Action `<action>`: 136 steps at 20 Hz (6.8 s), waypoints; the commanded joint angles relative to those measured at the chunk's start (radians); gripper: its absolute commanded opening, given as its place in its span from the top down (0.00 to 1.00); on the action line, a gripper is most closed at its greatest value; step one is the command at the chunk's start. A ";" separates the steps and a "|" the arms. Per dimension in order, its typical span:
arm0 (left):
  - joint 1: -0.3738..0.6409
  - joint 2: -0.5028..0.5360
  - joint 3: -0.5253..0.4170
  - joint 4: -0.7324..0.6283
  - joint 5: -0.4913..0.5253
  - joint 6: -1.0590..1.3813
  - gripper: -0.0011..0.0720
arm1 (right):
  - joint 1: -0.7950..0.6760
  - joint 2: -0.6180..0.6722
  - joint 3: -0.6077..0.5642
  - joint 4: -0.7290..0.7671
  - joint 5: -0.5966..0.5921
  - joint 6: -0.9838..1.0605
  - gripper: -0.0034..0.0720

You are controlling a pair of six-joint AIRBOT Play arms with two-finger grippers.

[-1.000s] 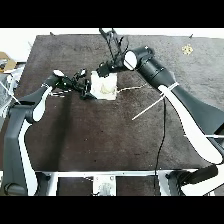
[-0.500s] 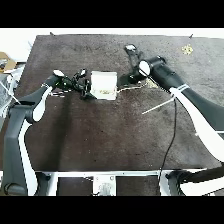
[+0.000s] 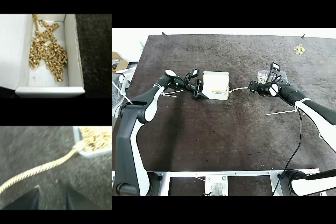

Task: Fold the box and place the chain.

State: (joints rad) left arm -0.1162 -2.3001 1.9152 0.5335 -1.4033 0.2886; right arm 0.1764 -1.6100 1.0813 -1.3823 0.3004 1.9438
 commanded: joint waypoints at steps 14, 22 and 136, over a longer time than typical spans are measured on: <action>0.001 0.000 0.000 0.000 0.000 0.000 0.35 | 0.010 -0.051 0.066 0.122 -0.119 -0.046 0.95; 0.001 0.000 0.000 0.000 0.000 0.000 0.35 | 0.245 0.272 0.092 0.103 -0.130 -0.172 0.95; 0.001 0.000 0.000 -0.003 0.000 0.000 0.35 | 0.299 0.229 0.132 0.096 -0.127 -0.198 0.95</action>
State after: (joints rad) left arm -0.1162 -2.3001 1.9152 0.5304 -1.4033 0.2886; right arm 0.4164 -1.4040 1.2125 -1.2800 0.1989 1.7538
